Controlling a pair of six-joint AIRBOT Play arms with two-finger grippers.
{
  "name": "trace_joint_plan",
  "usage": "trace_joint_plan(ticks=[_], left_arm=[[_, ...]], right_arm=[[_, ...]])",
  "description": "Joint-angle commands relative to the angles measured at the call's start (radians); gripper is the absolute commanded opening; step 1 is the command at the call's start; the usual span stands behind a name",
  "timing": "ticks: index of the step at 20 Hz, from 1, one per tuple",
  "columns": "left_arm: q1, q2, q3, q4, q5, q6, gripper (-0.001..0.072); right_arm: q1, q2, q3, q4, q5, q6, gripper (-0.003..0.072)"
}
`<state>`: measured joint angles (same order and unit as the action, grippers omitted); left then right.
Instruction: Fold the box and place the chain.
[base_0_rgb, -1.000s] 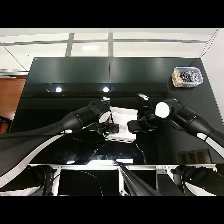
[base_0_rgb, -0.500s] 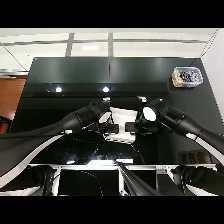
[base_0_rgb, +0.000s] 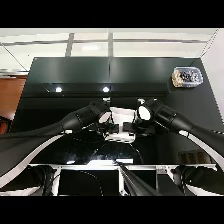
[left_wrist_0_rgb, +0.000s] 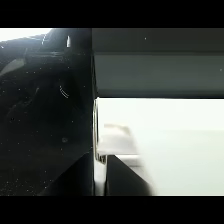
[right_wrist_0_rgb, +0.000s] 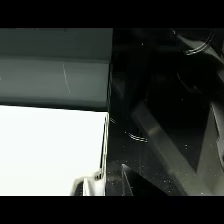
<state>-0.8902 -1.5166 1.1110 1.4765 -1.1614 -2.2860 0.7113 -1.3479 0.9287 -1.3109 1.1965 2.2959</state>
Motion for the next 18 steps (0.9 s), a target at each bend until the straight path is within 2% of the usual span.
trace_joint_plan(ticks=[1,9,10,12,17,18], left_arm=[[0.001,0.001,0.000,0.000,0.001,0.001,0.0030],[0.000,0.001,0.000,0.000,0.001,0.001,0.0030],[0.000,0.001,0.000,0.000,0.001,0.001,0.0030],[0.000,0.001,0.000,0.000,0.001,0.001,0.0030],[0.000,0.001,0.000,-0.001,0.000,0.001,0.0030],[0.000,0.001,0.000,-0.001,0.000,0.001,0.0030]], right_arm=[[0.001,-0.021,0.001,0.011,-0.006,0.012,0.0264],[0.001,-0.047,0.001,0.010,-0.007,0.013,0.0262],[0.001,-0.050,0.001,0.012,-0.006,0.013,0.0225],[0.001,-0.053,0.001,0.019,-0.013,0.012,0.0016],[0.001,-0.053,0.001,0.017,-0.010,0.018,0.0016],[0.001,-0.053,0.001,0.018,-0.010,0.018,0.0044]])
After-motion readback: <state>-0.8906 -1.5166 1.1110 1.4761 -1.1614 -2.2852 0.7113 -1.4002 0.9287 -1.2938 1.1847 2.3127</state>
